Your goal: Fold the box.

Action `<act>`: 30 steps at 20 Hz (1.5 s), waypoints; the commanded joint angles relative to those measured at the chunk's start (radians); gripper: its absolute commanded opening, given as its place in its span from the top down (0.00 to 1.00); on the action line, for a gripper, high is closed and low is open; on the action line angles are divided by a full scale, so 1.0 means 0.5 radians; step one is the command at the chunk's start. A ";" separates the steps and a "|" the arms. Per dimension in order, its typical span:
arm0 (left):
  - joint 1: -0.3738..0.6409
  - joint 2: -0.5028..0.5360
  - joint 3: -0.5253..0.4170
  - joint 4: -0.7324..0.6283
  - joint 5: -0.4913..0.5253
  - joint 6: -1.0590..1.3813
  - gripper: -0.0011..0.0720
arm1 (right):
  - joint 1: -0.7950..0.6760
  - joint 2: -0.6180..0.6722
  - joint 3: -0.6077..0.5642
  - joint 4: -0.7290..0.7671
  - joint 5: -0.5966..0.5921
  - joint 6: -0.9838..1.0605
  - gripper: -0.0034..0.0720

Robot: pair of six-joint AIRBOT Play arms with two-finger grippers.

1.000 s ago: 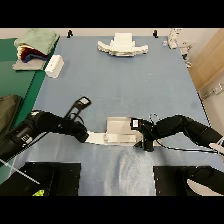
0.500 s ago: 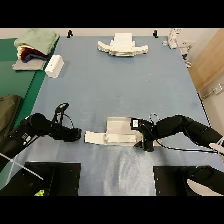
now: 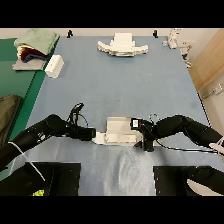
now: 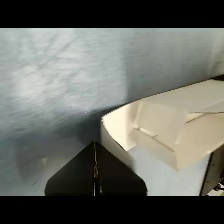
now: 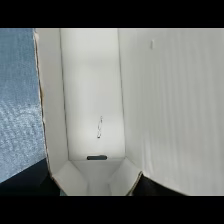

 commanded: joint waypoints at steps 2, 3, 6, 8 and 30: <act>-0.121 -0.021 0.109 -0.060 0.043 0.012 0.96 | -0.001 0.001 0.002 0.000 0.000 0.001 0.21; -0.116 -0.021 0.121 -0.060 0.026 0.013 0.96 | -0.001 0.000 0.002 0.000 0.001 0.001 0.21; -0.114 -0.021 0.167 -0.060 -0.056 0.014 0.96 | -0.001 0.001 0.002 0.000 0.001 0.001 0.21; -0.114 -0.021 0.194 -0.059 -0.090 0.015 0.96 | -0.001 0.001 0.002 0.000 0.001 0.001 0.21; -0.116 0.012 0.238 -0.109 -0.217 -0.046 0.43 | -0.001 0.001 0.002 0.000 0.001 0.001 0.21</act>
